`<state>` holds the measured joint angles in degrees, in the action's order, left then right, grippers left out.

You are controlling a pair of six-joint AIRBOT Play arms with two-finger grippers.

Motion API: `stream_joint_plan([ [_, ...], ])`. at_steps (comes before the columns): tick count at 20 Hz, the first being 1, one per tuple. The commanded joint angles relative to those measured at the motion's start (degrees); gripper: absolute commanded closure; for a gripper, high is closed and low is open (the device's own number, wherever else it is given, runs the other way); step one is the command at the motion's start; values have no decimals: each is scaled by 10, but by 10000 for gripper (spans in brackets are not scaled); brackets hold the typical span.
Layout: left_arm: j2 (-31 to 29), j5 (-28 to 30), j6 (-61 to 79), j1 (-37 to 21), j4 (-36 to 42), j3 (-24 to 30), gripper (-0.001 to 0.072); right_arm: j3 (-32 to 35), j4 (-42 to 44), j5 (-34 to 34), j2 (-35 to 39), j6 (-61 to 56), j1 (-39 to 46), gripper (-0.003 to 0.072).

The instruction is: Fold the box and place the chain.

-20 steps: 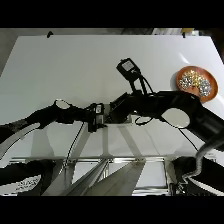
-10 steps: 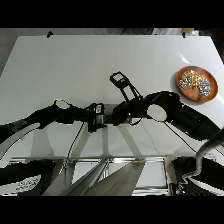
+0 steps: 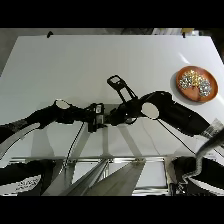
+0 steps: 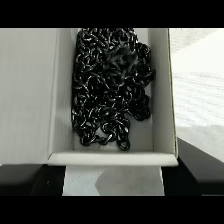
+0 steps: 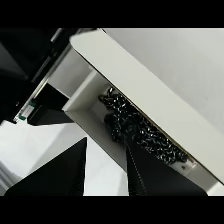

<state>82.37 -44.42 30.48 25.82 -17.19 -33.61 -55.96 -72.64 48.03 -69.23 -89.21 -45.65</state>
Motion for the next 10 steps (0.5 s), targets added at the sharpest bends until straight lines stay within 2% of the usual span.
stream_joint_plan([
  [1,0,0,0,0,0,0,398,-56,-28,37,0,27,2,427],
  [2,0,0,0,0,0,0,398,-83,-42,43,0,27,6,476],
  [3,0,0,0,0,0,0,398,-112,-56,43,-1,27,16,572],
  [6,0,0,0,0,0,0,398,-141,-62,21,-2,35,63,665],
  [10,0,0,0,0,0,0,398,-141,-62,100,-36,89,114,670],
])
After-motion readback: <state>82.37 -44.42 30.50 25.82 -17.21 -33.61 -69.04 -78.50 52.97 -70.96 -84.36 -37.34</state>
